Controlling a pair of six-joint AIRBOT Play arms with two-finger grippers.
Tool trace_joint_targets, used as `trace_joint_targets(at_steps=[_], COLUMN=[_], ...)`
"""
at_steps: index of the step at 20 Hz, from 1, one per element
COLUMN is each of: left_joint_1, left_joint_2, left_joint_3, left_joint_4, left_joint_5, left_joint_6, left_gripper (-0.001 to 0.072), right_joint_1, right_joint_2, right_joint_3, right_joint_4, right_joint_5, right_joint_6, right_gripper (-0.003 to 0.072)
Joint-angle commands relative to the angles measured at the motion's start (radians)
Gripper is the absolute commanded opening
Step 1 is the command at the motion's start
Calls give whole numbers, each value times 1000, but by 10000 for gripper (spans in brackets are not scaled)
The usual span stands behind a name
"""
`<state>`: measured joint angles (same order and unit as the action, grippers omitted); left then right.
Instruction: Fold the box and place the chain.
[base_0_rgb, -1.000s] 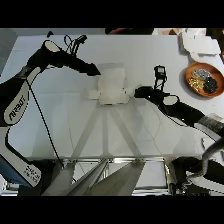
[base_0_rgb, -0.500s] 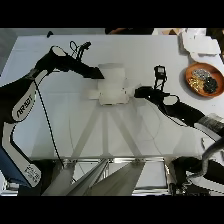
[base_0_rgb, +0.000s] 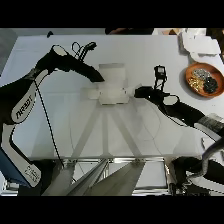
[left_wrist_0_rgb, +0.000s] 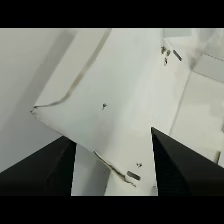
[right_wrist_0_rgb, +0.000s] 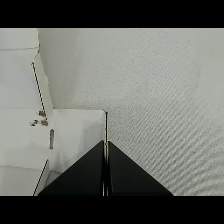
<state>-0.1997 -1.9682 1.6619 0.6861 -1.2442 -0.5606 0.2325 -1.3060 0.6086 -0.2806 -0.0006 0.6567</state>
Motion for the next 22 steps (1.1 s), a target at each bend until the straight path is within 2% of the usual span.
trace_joint_targets(at_steps=[1, 5, 12, 16, 18, 20, 21, 22], left_joint_1=[-2, -16, -51, -58, -57, -57, -56, -55], left_joint_2=[14, 14, 14, 14, 14, 14, 14, 14], left_joint_3=[1, 0, 0, 0, 0, 0, 0, 0], left_joint_4=[3, 34, 34, 35, 62, 124, 153, 162], left_joint_5=[-53, -103, -8, 5, -2, -4, -6, -8], left_joint_6=[135, 185, 330, 377, 378, 378, 378, 378], left_gripper=[510, 542, 540, 535, 498, 494, 467, 386], right_joint_1=[1, 1, 1, 1, 1, 1, 1, 1], right_joint_2=[-1, -1, -1, -1, -1, -1, -1, -1], right_joint_3=[0, 0, 0, 0, 0, 0, 0, 0], right_joint_4=[0, 0, 0, 0, 0, 0, 0, 0], right_joint_5=[0, 0, 0, 0, 0, 0, 0, 0], right_joint_6=[0, 0, 0, 0, 0, 0, 0, 0], right_gripper=[12, 12, 12, 12, 12, 12, 12, 12])
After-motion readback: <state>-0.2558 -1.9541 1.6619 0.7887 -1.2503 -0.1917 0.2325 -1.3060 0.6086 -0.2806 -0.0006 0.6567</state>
